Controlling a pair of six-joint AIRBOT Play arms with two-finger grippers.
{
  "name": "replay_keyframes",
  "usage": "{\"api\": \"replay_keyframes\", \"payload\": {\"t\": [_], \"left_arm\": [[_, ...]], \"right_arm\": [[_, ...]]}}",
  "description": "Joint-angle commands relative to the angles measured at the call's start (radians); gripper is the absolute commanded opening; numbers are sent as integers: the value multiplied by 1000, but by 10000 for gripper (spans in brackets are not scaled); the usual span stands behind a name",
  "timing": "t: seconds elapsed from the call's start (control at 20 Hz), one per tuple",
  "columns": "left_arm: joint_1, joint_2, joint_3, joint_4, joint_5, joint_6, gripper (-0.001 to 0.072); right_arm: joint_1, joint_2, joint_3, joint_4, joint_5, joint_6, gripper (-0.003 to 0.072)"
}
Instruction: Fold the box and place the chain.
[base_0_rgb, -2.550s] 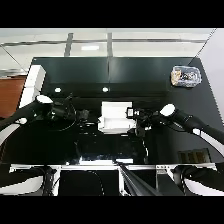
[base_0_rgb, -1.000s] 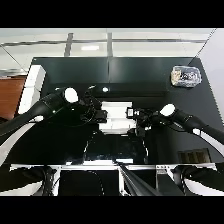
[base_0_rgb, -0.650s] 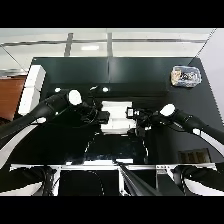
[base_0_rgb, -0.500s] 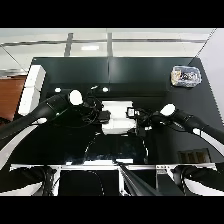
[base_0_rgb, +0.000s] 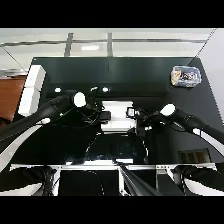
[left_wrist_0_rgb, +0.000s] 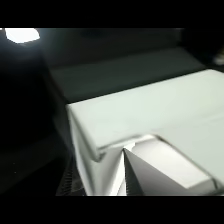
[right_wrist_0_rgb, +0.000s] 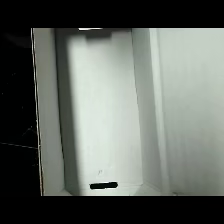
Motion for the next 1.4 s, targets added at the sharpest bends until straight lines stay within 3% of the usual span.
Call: {"api": "replay_keyframes", "payload": {"t": [0.0,0.15,0.45,1.0,1.35], "left_arm": [[-13,-27,1,35,-6,-50,359],[-27,-53,18,71,-32,-90,359],[-111,-63,107,332,-126,-317,330],[-188,-106,133,348,-104,-466,331],[-180,-106,134,352,-104,-467,330]], "right_arm": [[1,-1,0,0,1,0,126],[1,-1,0,0,1,0,126],[1,-1,0,0,1,0,126],[1,-1,0,0,2,0,126],[1,-1,0,0,2,0,126]]}}
